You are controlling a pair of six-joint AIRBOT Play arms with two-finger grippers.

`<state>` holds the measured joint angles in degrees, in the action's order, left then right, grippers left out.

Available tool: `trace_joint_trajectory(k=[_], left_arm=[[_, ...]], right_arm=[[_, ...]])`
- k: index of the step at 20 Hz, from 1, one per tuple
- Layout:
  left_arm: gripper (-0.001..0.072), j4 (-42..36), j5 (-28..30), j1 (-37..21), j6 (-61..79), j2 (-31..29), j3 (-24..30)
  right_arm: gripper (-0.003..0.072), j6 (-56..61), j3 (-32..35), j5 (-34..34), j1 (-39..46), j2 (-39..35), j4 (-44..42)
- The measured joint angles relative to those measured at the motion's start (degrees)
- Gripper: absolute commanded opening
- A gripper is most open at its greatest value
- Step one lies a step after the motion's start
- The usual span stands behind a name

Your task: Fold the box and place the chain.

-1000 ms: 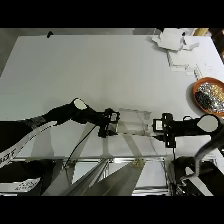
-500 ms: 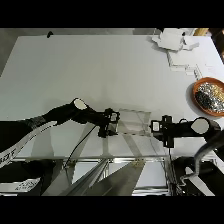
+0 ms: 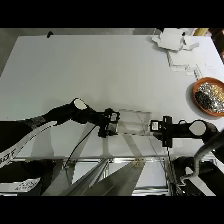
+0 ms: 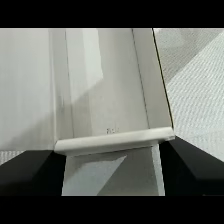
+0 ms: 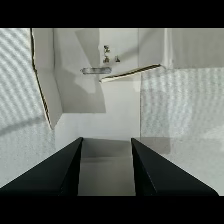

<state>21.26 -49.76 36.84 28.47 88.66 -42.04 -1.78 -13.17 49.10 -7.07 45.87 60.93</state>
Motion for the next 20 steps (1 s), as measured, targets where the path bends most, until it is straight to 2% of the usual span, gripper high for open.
trace_joint_trajectory(k=[8, 12, 16, 20], left_arm=[[0.0272, 0.00, 0.00, 0.00, 0.00, 0.00, 0.00], [0.0272, 0.00, 0.00, 0.00, 0.00, 0.00, 0.00], [0.0272, 0.00, 0.00, 0.00, 0.00, 0.00, 0.00], [0.0272, -0.02, 0.00, 0.00, -0.13, 0.00, 0.00]], right_arm=[[0.0377, -0.20, 0.28, 3.67, -2.21, -8.35, -1.81], [0.0383, -0.22, 0.28, 5.64, -4.79, -10.16, -2.64], [0.0383, -0.24, 0.28, 5.11, -5.60, -10.64, -5.51], [0.0383, -0.24, 0.31, 1.55, -5.81, -9.90, -6.71]])
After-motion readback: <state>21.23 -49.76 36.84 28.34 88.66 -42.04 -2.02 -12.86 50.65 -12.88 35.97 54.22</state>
